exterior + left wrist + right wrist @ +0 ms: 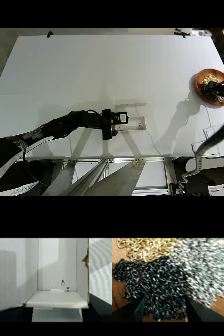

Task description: Fold the box and place the chain.

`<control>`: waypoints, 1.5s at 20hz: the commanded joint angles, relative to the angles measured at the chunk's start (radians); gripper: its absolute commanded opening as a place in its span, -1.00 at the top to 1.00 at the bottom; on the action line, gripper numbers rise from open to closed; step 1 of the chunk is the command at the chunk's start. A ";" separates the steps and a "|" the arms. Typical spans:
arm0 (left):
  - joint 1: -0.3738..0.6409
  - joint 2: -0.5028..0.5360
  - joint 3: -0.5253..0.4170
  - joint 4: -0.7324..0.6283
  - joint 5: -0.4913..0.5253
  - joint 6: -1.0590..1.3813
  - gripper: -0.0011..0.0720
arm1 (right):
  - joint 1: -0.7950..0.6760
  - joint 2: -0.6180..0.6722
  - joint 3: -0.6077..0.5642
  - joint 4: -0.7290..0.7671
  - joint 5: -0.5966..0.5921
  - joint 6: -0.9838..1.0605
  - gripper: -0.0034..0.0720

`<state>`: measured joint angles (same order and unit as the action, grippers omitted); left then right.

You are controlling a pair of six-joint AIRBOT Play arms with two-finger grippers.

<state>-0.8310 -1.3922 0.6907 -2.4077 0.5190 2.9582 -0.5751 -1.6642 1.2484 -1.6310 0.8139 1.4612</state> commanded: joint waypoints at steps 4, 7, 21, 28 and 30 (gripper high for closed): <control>0.000 -0.001 0.000 0.000 0.000 0.000 0.22 | 0.023 -0.073 0.015 0.037 -0.008 -0.031 0.10; 0.000 -0.001 0.000 0.000 0.000 0.000 0.22 | 0.023 -0.062 0.015 0.038 0.039 -0.031 0.72; 0.000 -0.001 0.000 0.000 0.000 0.000 0.22 | 0.023 0.260 0.015 0.039 0.085 -0.035 0.87; 0.000 -0.001 0.000 0.000 0.000 0.000 0.22 | 0.023 0.435 0.015 0.071 0.229 -0.085 0.87; 0.000 -0.001 0.000 0.000 0.000 0.000 0.22 | 0.023 0.497 0.015 0.154 0.265 -0.127 0.87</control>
